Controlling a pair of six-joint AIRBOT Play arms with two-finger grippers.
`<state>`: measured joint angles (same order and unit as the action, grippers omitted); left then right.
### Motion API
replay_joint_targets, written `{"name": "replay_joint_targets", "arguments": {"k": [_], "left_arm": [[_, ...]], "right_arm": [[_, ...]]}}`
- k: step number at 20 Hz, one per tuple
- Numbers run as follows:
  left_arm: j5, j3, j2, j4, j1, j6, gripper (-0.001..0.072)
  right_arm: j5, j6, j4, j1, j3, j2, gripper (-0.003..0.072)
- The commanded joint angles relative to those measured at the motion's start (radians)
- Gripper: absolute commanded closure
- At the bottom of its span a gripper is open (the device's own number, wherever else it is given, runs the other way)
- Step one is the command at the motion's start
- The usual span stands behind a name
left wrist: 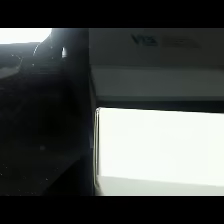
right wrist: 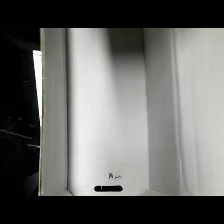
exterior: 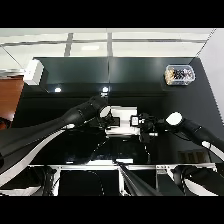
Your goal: Fold the box and place the chain.
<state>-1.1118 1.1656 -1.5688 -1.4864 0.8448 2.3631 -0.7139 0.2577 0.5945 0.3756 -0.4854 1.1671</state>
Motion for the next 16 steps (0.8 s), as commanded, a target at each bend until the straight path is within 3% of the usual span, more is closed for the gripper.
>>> {"name": "replay_joint_targets", "arguments": {"k": [1,6,13,15,16], "left_arm": [[-0.041,0.000,0.000,-0.033,-0.001,-0.003,0.0684],[-0.052,0.000,0.000,-0.040,0.001,-0.003,0.0683],[-0.048,0.000,0.000,-0.024,0.001,-0.003,0.0683],[-0.048,0.000,0.000,-0.024,0.001,-0.003,0.0683],[-0.048,0.000,0.000,-0.024,0.001,-0.003,0.0683]], "right_arm": [[-0.060,-0.098,0.154,-0.004,0.000,-0.066,-0.0016],[-0.018,-0.119,0.187,-0.030,0.000,-0.091,-0.0016],[0.050,-0.035,0.090,-0.027,0.000,-0.091,-0.0014],[0.033,-0.034,0.087,-0.026,0.000,-0.091,0.0236],[0.008,-0.033,0.084,-0.026,0.000,-0.091,0.0305]]}}
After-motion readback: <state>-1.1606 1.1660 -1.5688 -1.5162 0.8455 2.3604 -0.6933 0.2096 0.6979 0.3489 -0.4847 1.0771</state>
